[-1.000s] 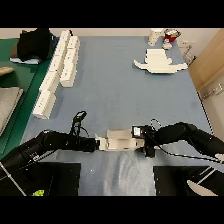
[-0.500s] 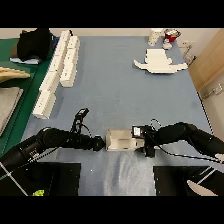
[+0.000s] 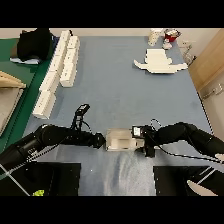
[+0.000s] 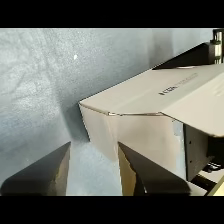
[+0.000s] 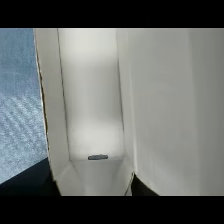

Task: Fold the box.

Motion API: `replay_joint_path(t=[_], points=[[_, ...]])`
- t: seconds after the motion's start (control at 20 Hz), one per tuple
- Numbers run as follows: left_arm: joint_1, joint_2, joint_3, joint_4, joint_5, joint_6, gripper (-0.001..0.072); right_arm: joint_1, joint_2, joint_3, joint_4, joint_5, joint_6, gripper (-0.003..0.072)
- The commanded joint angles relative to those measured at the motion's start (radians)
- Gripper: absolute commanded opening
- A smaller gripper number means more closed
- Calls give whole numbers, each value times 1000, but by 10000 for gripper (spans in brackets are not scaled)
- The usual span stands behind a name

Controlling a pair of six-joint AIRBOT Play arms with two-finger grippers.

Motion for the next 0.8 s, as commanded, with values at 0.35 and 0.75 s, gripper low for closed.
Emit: replay_joint_path(t=[0.35,0.75], points=[[-2,-61,33,6,9,0,454,1,1,0,0,0,0,511],[-105,-254,218,216,-114,-287,452,1,1,0,0,0,0,511]])
